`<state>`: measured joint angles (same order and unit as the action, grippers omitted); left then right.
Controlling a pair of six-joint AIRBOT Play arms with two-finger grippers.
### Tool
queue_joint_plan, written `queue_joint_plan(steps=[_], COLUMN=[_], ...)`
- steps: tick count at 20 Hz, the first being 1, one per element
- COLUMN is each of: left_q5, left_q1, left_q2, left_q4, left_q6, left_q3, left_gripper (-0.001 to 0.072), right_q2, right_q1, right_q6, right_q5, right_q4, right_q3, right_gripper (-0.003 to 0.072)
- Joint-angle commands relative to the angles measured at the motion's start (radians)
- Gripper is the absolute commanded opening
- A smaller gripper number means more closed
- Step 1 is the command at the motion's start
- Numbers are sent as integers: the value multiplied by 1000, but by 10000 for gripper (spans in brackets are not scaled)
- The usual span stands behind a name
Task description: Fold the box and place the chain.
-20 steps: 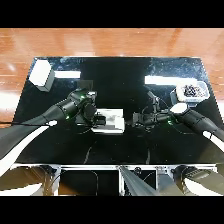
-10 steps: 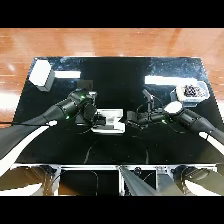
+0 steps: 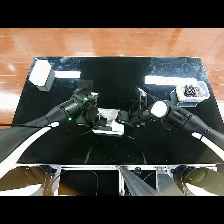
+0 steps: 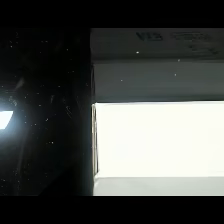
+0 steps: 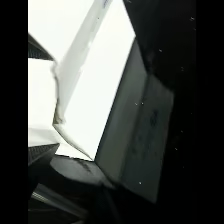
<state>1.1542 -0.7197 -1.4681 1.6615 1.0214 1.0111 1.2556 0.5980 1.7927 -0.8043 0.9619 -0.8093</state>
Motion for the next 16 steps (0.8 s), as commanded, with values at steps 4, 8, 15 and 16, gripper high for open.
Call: queue_joint_plan(steps=[4, 8, 15, 16], left_q5=[-7, -10, -12, -13], left_q1=[-5, -5, -5, -5], left_q2=[0, 0, -1, -1], left_q4=[-8, -8, -8, -7], left_q6=[-4, -4, -5, -5], left_q3=[2, 2, 2, 2], left_gripper=[19, 19, 19, 19], right_q2=[21, 25, 27, 27], right_q1=[67, 97, 129, 146], right_q6=[97, 96, 269, 322], right_q5=[6, -3, -92, -114], right_q4=[81, 114, 321, 383], right_q3=[-13, -17, -83, -99], right_gripper=[539, 612, 601, 601])
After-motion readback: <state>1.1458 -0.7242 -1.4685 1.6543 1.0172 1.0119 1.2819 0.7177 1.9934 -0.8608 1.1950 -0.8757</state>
